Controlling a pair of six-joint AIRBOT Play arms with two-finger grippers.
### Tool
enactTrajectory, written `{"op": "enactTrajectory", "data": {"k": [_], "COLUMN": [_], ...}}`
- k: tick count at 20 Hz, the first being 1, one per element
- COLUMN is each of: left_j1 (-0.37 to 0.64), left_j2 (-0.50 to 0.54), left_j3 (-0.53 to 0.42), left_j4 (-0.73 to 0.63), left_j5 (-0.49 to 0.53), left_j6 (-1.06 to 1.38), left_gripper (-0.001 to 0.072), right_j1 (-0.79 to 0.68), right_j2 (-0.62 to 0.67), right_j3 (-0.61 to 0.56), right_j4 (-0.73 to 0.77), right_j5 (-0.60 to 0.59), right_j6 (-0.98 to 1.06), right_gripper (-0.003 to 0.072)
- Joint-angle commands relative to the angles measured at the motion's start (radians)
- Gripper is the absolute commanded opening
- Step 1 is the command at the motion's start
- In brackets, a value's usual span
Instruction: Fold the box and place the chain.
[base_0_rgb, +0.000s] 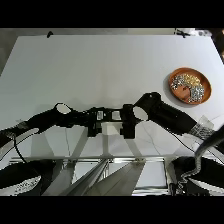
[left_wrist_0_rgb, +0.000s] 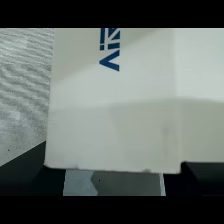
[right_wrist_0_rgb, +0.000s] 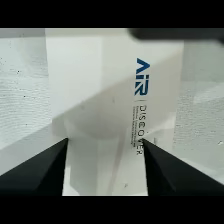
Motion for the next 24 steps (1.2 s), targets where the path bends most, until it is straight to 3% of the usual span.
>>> {"op": "enactTrajectory", "data": {"k": [1,3,8,9,10,11,22,24], "left_j1": [0.000,0.000,0.000,0.000,0.000,0.000,0.000,0.000], "left_j2": [0.000,0.000,0.000,0.000,0.000,0.000,0.000,0.000], "left_j3": [0.000,0.000,0.000,0.000,0.000,0.000,0.000,0.000], "left_j4": [0.000,0.000,0.000,0.000,0.000,0.000,0.000,0.000], "left_j5": [0.000,0.000,0.000,0.000,0.000,0.000,0.000,0.000], "left_j6": [0.000,0.000,0.000,0.000,0.000,0.000,0.000,0.000], "left_gripper": [0.0143,0.0143,0.0143,0.0143,0.0143,0.0143,0.0143,0.0143], "right_j1": [0.001,0.001,0.001,0.001,0.001,0.001,0.001,0.001], "right_j2": [0.000,0.000,0.002,0.007,0.015,0.026,0.065,0.065], "right_j3": [-0.013,-0.014,-0.014,-0.013,-0.013,-0.014,-0.014,-0.013], "right_j4": [-0.027,-0.034,-0.082,-0.085,-0.086,-0.086,-0.118,-0.091], "right_j5": [-0.021,-0.026,-0.051,-0.051,-0.051,-0.052,-0.141,-0.117], "right_j6": [0.003,0.003,0.045,0.045,0.045,0.045,0.055,0.056], "right_gripper": [0.0436,0.0369,0.0367,0.0323,0.0182,0.0139,0.0135,0.0264]}}
